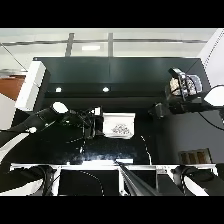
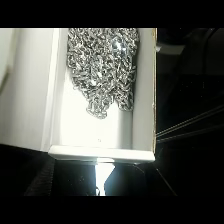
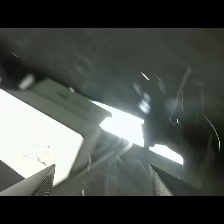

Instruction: Fold the box and place the chain.

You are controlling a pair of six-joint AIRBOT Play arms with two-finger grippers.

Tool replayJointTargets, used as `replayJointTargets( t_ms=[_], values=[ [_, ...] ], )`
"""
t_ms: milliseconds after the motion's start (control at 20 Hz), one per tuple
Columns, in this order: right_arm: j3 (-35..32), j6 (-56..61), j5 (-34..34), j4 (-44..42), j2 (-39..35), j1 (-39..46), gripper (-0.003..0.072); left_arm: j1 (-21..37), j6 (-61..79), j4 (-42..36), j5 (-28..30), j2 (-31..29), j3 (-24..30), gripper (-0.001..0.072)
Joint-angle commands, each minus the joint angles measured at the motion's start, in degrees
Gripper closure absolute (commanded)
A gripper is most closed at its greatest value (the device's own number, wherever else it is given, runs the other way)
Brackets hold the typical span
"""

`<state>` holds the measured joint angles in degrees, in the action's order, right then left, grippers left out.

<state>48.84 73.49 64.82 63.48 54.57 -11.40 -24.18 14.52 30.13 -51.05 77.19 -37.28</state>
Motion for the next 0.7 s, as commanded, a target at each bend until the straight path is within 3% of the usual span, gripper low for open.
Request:
replayJointTargets(
  t_ms=[0,150,350,650],
  values=[
    [1.1,-2.6,-10.9,-3.5,3.7,-5.5,-0.0019,0.0,0.0,0.0,0.0,0.0,0.0,0.025],
    [3.9,-4.9,-13.1,-3.7,9.6,-9.6,-0.0018,-0.1,0.0,0.1,0.0,0.0,0.0,0.025],
    [3.9,-24.8,-4.5,-12.0,13.9,-11.3,-0.001,-1.4,0.0,1.9,0.0,0.0,0.0,0.025],
    [3.9,-33.9,2.7,-8.0,13.8,-11.4,-0.0011,-1.7,0.0,2.3,0.1,0.0,0.0,0.0251]
  ],
)
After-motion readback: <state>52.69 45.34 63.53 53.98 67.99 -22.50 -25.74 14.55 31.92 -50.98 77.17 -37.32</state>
